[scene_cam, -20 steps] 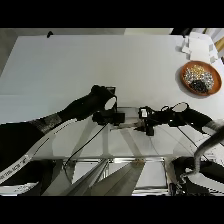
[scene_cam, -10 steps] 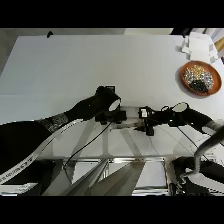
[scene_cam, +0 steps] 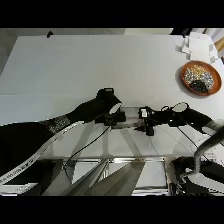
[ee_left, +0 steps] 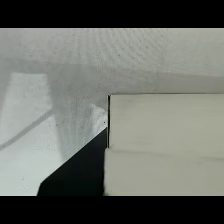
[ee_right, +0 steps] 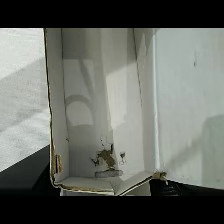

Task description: Fold the box and place the chain.

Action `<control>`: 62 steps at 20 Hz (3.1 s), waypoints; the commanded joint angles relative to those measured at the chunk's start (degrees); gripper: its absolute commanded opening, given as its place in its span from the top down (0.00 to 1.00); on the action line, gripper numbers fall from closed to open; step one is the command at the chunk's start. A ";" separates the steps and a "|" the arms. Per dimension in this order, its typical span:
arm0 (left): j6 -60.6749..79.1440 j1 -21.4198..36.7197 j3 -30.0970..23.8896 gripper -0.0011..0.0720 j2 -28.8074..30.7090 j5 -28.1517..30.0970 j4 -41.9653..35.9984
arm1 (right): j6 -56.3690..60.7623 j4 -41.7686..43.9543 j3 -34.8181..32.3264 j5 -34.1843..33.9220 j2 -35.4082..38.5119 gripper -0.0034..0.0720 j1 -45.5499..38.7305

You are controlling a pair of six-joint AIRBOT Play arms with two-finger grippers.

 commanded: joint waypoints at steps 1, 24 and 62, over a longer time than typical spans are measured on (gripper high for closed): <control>-0.26 -0.55 -0.02 0.98 -0.02 0.26 -1.57 | 0.04 0.00 0.02 0.02 0.02 0.51 0.00; -0.24 -0.48 -2.38 0.92 0.11 1.40 -2.84 | 0.04 0.02 0.02 0.02 0.02 0.51 0.00; 139.32 27.87 -35.89 0.26 28.81 16.59 -37.44 | 0.04 0.00 0.02 0.02 0.02 0.51 0.00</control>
